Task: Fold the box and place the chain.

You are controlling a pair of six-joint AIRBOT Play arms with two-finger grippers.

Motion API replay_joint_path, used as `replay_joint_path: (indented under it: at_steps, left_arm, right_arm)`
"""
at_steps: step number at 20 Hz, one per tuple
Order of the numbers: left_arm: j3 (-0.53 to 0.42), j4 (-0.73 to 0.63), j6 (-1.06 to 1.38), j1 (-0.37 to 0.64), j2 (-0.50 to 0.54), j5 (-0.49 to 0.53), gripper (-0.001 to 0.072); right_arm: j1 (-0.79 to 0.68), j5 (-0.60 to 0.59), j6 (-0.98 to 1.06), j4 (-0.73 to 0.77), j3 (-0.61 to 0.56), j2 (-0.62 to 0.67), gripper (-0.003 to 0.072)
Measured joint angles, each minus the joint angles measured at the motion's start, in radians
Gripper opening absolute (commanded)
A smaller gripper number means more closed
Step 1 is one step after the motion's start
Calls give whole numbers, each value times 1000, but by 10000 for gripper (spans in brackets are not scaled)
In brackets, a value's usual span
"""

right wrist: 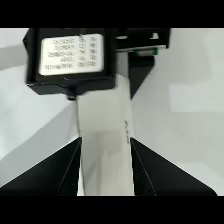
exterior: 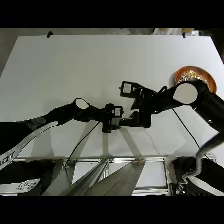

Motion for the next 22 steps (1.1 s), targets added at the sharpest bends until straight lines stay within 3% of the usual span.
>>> replay_joint_path:
  at_steps: [6,13,22]
  left_arm:
    - [0,0,-1,0,0,0,150]
    - [0,0,-1,0,0,0,150]
    - [0,0,-1,0,0,0,150]
  right_arm:
    - [-57,61,-17,44,6,-100,337]
    - [7,97,-47,62,-2,-146,338]
    - [56,-21,-53,-24,-53,-112,338]
